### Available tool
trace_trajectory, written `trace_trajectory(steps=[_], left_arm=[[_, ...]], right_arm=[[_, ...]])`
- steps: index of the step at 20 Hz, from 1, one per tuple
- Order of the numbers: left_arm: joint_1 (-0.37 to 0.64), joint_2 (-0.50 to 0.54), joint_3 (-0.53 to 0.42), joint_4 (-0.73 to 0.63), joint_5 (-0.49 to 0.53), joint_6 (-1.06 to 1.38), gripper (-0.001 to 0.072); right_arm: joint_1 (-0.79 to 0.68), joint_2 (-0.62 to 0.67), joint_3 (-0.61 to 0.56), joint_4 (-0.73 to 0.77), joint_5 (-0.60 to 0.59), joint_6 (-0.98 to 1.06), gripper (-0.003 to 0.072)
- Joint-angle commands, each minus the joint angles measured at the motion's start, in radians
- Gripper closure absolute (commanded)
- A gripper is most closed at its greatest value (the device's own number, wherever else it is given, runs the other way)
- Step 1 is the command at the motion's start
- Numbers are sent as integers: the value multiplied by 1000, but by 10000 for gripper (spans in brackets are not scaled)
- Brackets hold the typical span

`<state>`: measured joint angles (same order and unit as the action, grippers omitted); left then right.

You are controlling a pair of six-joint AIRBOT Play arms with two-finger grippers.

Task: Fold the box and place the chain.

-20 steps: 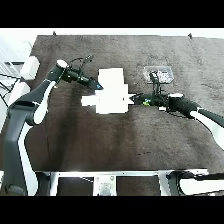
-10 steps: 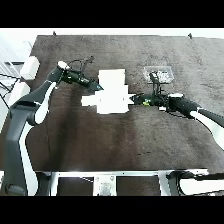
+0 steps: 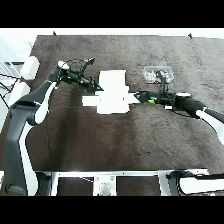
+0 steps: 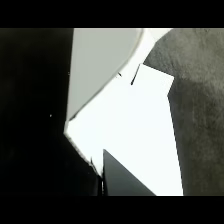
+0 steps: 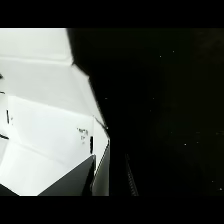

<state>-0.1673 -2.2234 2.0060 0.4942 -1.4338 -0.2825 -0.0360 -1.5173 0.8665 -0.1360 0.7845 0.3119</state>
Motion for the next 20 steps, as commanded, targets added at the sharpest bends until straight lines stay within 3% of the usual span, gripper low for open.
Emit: trace_trajectory(steps=[1, 3, 6, 12, 20], left_arm=[[1, 13, -5, -9, -15, 150, 695], [1, 45, -41, -10, 8, 204, 695], [-5, 111, -157, -35, 122, 325, 695], [-41, 108, -254, -32, 236, 486, 694], [-44, 79, -266, -52, 261, 553, 690]], right_arm=[[-109, 7, 0, 64, 150, 1, 449], [-159, 7, 0, 67, 195, 1, 450], [-188, 7, 0, 66, 238, 0, 450], [-190, 7, 0, 65, 245, -11, 449], [-190, 7, 0, 65, 275, -30, 449]])
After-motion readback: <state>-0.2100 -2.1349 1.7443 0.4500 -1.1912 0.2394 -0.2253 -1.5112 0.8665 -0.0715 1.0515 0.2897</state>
